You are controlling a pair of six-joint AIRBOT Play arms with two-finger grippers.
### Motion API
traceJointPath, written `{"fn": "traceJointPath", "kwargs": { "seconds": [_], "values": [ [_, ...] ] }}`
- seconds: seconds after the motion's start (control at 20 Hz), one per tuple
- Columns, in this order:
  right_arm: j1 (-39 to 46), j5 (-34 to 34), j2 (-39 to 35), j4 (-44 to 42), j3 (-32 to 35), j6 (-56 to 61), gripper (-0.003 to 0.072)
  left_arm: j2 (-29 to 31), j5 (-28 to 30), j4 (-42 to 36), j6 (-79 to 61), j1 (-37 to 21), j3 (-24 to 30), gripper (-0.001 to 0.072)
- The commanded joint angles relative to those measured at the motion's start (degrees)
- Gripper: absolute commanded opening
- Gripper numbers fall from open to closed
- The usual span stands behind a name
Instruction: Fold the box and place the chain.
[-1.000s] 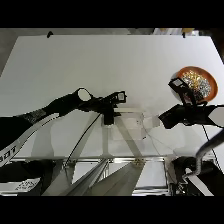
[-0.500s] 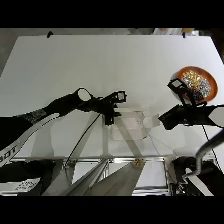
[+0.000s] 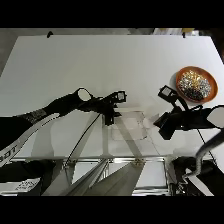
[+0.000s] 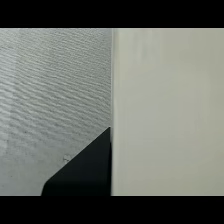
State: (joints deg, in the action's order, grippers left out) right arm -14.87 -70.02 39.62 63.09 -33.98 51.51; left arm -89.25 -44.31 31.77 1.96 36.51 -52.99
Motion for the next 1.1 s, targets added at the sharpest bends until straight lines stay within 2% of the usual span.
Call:
{"fn": "traceJointPath", "kwargs": {
  "seconds": [0.0, 0.15, 0.3, 0.35, 0.4, 0.45, 0.5, 0.55, 0.6, 0.8, 1.05],
  "values": [
    [-6.82, 0.48, -0.02, -1.68, 2.51, -6.03, 0.0018, 0.04, -0.04, 0.0, -0.02, 0.02, 0.0, 0.0011],
    [-15.23, 4.98, 0.0, 1.6, 5.73, -8.26, 0.0018, 0.04, -0.07, 0.0, -0.02, 0.02, 0.0, 0.0011],
    [-18.84, 5.07, -0.15, 5.46, 6.97, -8.55, 0.0021, 0.04, -0.09, 0.0, -0.02, 0.02, 0.0, 0.0011],
    [-17.79, 5.88, -0.22, 6.47, 7.5, -8.63, 0.0106, 0.04, -0.07, 0.02, -0.02, 0.02, 0.0, 0.0011],
    [-17.94, 7.3, -0.31, 9.25, 8.37, -8.63, 0.0229, 0.04, -0.28, 0.0, -0.02, 0.02, 0.0, 0.0011],
    [-18.29, 9.66, -0.87, 11.8, 9.7, -9.03, 0.0363, 0.04, -0.31, 0.0, -0.02, 0.02, 0.0, 0.0011],
    [-18.62, 12.09, -1.99, 13.77, 11.26, -11.61, 0.0528, 0.04, -0.24, 0.0, -0.02, 0.02, 0.0, 0.0011],
    [-19.08, 14.29, -3.63, 14.82, 12.85, -14.71, 0.0586, 0.04, -0.35, 0.0, 0.0, 0.02, 0.0, 0.0011],
    [-19.8, 16.72, -5.64, 14.82, 14.49, -17.97, 0.0678, 0.04, -0.48, 0.0, -0.02, 0.02, 0.0, 0.0011],
    [-26.21, 28.96, -11.67, 14.67, 21.68, -22.43, 0.0697, 0.04, -0.48, 0.0, -0.02, 0.02, 0.0, 0.0011],
    [-30.82, 35.98, -8.33, 14.71, 24.59, -21.55, 0.0695, 0.04, -0.48, 0.0, -0.02, 0.02, 0.0, 0.0011]
  ]
}}
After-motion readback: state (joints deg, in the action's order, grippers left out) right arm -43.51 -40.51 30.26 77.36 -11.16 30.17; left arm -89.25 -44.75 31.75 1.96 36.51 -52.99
